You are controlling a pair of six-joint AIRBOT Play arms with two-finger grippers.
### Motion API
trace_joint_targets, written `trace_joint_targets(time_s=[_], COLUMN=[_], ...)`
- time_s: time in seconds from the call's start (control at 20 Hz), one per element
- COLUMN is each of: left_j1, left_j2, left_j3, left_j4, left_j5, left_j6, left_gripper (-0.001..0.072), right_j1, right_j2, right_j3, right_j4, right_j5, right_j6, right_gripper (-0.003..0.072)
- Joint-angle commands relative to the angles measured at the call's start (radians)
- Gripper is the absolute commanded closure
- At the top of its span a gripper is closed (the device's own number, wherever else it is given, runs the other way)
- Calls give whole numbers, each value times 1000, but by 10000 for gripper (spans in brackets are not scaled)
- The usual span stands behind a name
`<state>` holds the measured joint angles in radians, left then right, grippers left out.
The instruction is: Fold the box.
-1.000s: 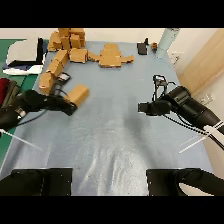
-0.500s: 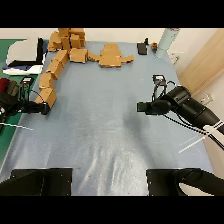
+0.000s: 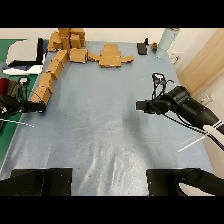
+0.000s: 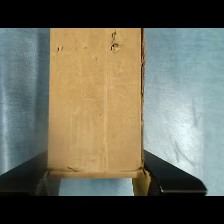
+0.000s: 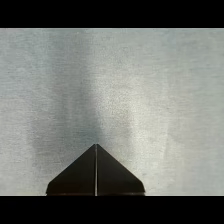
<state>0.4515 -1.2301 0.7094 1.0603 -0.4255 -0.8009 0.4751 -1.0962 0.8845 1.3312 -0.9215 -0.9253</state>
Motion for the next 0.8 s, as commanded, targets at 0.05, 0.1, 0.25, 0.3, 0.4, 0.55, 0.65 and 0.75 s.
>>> trace_joint_targets(time_s=[0.05,0.1,0.25,0.3,0.4,0.55,0.65,0.75], left_j1=[1,1,1,1,-1,-3,-3,-3], left_j2=[-9,-9,-10,-11,-11,-11,-26,-56], left_j3=[0,0,0,0,0,-1,-1,-1], left_j4=[-3,-8,-10,-15,-28,-35,-36,-35], left_j5=[75,79,76,72,46,38,38,29], left_j6=[0,-1,-2,-3,-4,-3,-3,-3], left_gripper=[246,246,246,246,244,227,227,226], right_j1=[0,0,0,0,0,0,0,0], right_j2=[-13,-16,-23,-23,-23,-23,-23,-23], right_j3=[1,1,1,1,1,1,1,1], right_j4=[1,1,1,1,1,1,2,2], right_j5=[14,16,16,18,24,27,28,28], right_j6=[0,0,0,0,0,0,0,0], right_gripper=[678,679,679,678,678,678,678,678])
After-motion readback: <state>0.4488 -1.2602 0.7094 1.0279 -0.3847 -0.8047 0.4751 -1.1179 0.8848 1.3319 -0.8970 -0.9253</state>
